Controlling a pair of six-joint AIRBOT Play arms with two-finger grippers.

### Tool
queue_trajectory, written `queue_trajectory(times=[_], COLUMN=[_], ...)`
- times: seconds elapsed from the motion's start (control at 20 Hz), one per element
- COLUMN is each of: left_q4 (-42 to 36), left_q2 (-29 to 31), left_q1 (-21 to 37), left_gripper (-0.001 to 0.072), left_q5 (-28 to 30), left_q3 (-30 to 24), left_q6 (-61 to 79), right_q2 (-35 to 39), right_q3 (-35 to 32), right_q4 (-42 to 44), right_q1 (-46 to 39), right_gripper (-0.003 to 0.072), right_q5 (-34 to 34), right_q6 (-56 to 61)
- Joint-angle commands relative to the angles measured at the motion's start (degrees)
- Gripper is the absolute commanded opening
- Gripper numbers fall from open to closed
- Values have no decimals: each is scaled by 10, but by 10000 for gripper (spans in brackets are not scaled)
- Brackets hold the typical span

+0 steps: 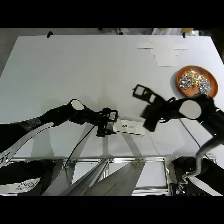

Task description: Fold the box and place the chain.

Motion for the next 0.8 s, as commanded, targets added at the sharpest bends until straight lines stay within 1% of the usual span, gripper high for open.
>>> queue_trajectory(times=[0.0,0.05,0.15,0.3,0.4,0.65,0.75], left_q4=[0,0,0,0,0,0,0], left_q2=[0,0,0,0,0,0,1], left_q1=[0,0,0,0,0,0,0], left_gripper=[223,223,223,223,223,222,222], left_q5=[0,0,0,0,0,0,-10], left_q3=[0,0,0,0,0,0,0], left_q6=[1,1,1,1,1,0,0], right_q2=[9,9,9,9,9,9,9], right_q3=[3,3,3,3,3,3,3], right_q4=[-128,-134,-134,-133,-131,-131,-131], right_q1=[-101,-140,-216,-286,-304,-306,-306], right_gripper=[18,18,18,19,19,19,19], right_q5=[127,139,142,159,175,175,175], right_q6=[141,178,236,263,285,285,285])
